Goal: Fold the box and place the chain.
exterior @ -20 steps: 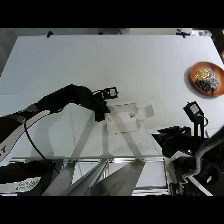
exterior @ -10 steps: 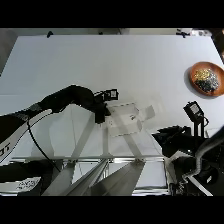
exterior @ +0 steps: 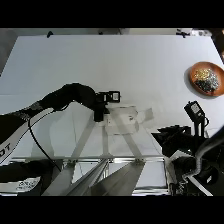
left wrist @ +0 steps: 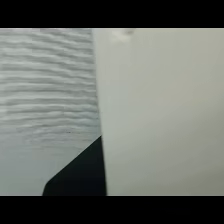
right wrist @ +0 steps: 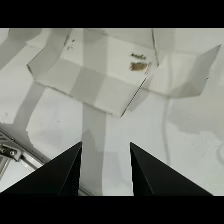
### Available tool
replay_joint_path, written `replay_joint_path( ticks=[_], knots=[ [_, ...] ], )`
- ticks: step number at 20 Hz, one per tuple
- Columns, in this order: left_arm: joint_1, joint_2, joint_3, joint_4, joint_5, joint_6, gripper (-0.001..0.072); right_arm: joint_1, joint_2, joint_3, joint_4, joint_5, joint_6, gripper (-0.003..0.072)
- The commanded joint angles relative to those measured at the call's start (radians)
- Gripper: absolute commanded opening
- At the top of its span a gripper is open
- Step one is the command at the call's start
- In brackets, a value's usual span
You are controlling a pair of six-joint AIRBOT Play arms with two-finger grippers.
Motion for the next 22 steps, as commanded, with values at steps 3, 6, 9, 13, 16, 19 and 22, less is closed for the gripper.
replay_joint_path(
  ticks=[3,6,9,13,16,19,22],
  knots=[
    [-0.004,-0.001,0.020,0.071,0.043,0.000,0.0001,0.000,0.000,0.001,-0.001,-0.005,0.000,0.0340],
    [-0.010,-0.001,0.058,0.083,0.140,0.000,0.0001,0.000,0.000,0.001,-0.008,-0.005,0.000,0.0340],
    [-0.029,-0.001,0.112,0.108,0.172,0.000,0.0000,0.000,0.000,0.001,-0.026,-0.006,0.000,0.0339],
    [-0.048,-0.020,0.117,0.140,0.158,0.000,0.0001,0.000,0.000,0.001,-0.026,-0.013,0.001,0.0339],
    [-0.048,-0.047,0.117,0.097,0.077,0.000,0.0003,0.000,0.000,0.001,-0.026,-0.033,0.020,0.0340],
    [-0.048,-0.055,0.117,0.046,-0.018,0.000,0.0004,0.000,0.000,0.001,-0.026,-0.031,0.023,0.0340],
    [-0.047,-0.056,0.117,0.032,-0.038,0.000,0.0005,0.000,0.000,0.001,-0.026,-0.031,0.023,0.0340]
  ],
)
